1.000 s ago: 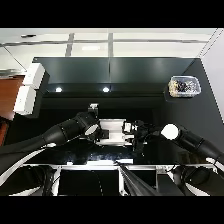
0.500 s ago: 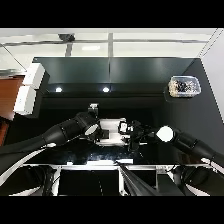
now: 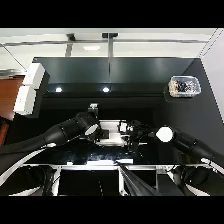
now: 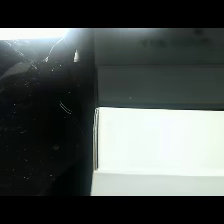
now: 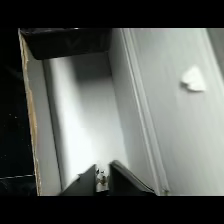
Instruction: Fold the box and place the chain.
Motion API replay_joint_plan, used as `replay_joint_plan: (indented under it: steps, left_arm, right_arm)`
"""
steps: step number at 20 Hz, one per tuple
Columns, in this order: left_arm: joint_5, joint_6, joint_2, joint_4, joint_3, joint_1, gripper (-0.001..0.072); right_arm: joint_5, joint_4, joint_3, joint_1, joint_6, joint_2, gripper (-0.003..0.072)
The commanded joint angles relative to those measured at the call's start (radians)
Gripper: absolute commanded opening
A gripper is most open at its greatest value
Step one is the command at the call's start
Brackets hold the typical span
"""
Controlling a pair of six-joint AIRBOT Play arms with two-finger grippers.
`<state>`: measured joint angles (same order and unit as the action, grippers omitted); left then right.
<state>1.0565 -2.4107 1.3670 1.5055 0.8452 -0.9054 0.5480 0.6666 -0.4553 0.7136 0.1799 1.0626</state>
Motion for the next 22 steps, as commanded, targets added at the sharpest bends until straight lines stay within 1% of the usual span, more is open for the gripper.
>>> replay_joint_plan:
  steps: [1,3,5,8,10,11,13,15,17,20,22]
  left_arm:
    - [0.000,0.000,0.001,0.000,0.000,0.000,0.0030]
    - [0.000,0.000,0.001,0.001,0.000,0.000,0.0030]
    - [-0.002,0.000,0.001,0.002,0.000,0.000,0.0029]
    - [-0.001,0.000,0.002,0.001,0.000,0.000,0.0030]
    - [-0.001,0.000,0.002,0.001,0.000,0.000,0.0030]
    - [-0.001,0.000,0.002,0.001,0.000,0.000,0.0030]
    - [-0.001,0.000,0.002,0.001,0.000,0.000,0.0030]
    - [-0.001,0.000,0.003,0.001,0.000,0.000,0.0028]
    - [0.000,0.000,0.003,0.000,0.000,0.000,0.0027]
    - [-0.001,0.000,0.003,0.000,0.000,0.000,0.0028]
    - [0.000,0.000,0.003,0.000,0.000,0.000,0.0027]
  right_arm:
    - [0.001,0.035,-0.001,-0.010,0.055,-0.023,0.0019]
    - [0.058,0.125,-0.001,-0.069,0.267,-0.077,0.0019]
    - [0.166,0.182,-0.002,-0.180,0.521,-0.144,0.0018]
    - [0.375,0.200,-0.002,-0.407,0.822,-0.232,0.0018]
    - [0.485,0.232,-0.001,-0.579,0.977,-0.250,0.0018]
    - [0.510,0.241,0.002,-0.657,1.038,-0.247,0.0018]
    - [0.500,0.258,0.030,-0.756,1.139,-0.244,0.0019]
    - [0.499,0.253,0.075,-0.781,1.198,-0.204,0.0019]
    - [0.498,0.202,0.111,-0.761,1.199,-0.131,0.0019]
    - [0.480,0.099,0.121,-0.669,1.149,-0.021,0.0019]
    - [0.436,0.030,0.121,-0.589,1.123,0.025,0.0020]
